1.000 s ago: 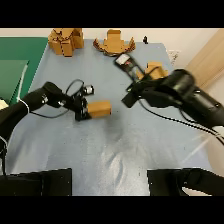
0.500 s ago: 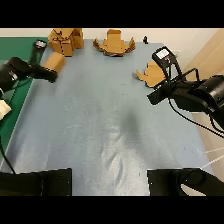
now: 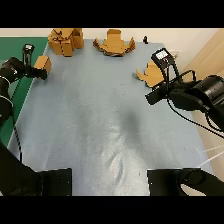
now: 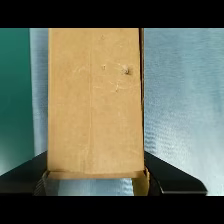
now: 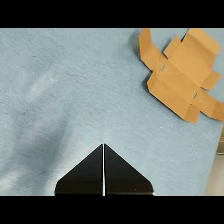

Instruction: Fold the box.

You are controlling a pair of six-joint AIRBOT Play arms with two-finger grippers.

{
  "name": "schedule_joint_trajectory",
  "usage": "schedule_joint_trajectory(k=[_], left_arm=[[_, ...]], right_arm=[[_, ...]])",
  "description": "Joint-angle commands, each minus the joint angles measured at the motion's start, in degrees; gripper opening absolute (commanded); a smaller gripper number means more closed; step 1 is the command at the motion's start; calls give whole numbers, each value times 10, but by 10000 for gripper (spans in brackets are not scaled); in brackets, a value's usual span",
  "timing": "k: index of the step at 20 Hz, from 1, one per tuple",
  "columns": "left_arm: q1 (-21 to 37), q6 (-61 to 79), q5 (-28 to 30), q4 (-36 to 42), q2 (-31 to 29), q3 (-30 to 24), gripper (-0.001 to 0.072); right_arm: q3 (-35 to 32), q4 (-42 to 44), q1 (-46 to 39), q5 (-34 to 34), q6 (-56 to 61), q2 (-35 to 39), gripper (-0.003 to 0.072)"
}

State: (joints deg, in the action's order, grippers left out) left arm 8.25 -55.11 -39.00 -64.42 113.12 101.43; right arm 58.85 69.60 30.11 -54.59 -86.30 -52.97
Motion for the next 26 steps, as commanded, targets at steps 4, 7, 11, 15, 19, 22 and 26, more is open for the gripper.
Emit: schedule_joint_trajectory(k=[4,7,11,15,19,22,26], left_arm=[[2,-5,-32,18,65,53,15],[2,-5,-32,19,70,53,18],[2,-4,-32,19,69,53,19],[1,2,-31,18,69,53,453],[-1,2,-30,16,70,53,598],[0,2,-30,16,69,53,701],[-1,2,-31,17,68,53,702]], right_arm=[[0,25,0,0,5,-3,8],[0,28,0,0,5,-3,8],[0,29,0,0,5,-3,8],[0,33,0,0,5,-3,8],[0,37,0,0,4,-3,8],[0,37,0,0,4,-3,8],[0,37,0,0,4,-3,8]])
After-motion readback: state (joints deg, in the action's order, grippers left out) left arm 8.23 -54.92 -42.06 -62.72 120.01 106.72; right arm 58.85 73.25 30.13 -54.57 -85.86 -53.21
